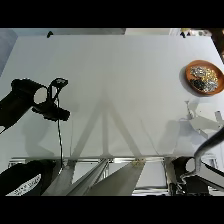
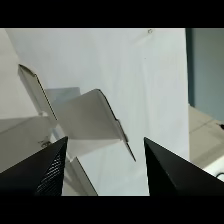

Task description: Fold the box and place the chain.

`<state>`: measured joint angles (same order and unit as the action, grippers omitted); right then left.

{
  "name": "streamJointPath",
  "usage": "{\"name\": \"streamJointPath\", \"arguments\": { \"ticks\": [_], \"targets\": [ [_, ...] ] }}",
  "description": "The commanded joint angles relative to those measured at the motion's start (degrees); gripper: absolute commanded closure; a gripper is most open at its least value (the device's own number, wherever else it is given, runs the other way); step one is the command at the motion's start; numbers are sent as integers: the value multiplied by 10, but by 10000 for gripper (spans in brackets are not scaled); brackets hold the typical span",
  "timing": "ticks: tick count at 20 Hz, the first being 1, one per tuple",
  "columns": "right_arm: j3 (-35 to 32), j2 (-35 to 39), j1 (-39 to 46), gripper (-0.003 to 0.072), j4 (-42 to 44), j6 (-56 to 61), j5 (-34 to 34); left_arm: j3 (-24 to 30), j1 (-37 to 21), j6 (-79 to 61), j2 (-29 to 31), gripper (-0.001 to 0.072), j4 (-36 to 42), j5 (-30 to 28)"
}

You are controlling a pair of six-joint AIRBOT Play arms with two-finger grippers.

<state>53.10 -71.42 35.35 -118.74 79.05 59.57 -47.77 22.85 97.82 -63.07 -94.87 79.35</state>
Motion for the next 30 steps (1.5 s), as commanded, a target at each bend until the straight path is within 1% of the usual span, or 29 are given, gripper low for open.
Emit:
{"name": "streamJointPath", "arguments": {
  "ticks": [1, 3, 4, 5, 6, 9, 10, 13, 15, 16, 17, 20, 21, 22, 23, 25, 28, 30],
  "targets": [
    [0, -53, 1, 239, -18, -7, 33, 0, 0, 0, 0, 700, 0, 0],
    [0, -80, 1, 280, -49, 35, 62, 0, 0, 0, 0, 700, 0, 0],
    [0, -89, 1, 282, -63, 50, 69, 0, 0, 0, 0, 700, 0, 0],
    [0, -93, 1, 301, -68, 57, 67, 0, 0, 0, 0, 700, 0, 0],
    [0, -93, 1, 371, -69, 62, 61, 0, 0, 0, 0, 700, 0, 0],
    [0, -93, 1, 622, -68, 62, 59, 0, 0, 0, 0, 700, 0, 0],
    [0, -92, 1, 667, -68, 62, 64, 0, 0, 0, 0, 700, 0, 0],
    [0, -70, -13, 668, -61, 53, 72, 0, 0, 0, 0, 700, 0, 0],
    [0, -35, -42, 668, -28, 30, 62, 0, 0, 0, 0, 700, 0, 0],
    [0, -12, -58, 669, 17, 26, 56, 0, 0, 0, 0, 700, 0, 0],
    [-1, 10, -73, 669, 84, 8, 49, 0, 0, 0, 0, 700, 0, 0],
    [-29, 80, -118, 669, 329, -52, 21, 0, 0, 0, 0, 700, 0, 0],
    [-49, 104, -139, 669, 408, -83, 18, 0, 0, 0, 0, 700, 0, 0],
    [-72, 127, -162, 669, 459, -99, 11, 0, 0, 0, 0, 700, 0, 0],
    [-101, 151, -190, 669, 491, -104, 0, 0, 0, 0, 0, 700, 0, 0],
    [-163, 197, -249, 669, 518, -103, -31, 0, 0, 0, 0, 700, 0, 0],
    [-260, 264, -334, 669, 534, -82, -92, 0, 0, 0, 0, 700, 0, 0],
    [-305, 296, -379, 668, 556, -68, -121, 0, 0, 0, 0, 699, 0, 0]
  ]
}}
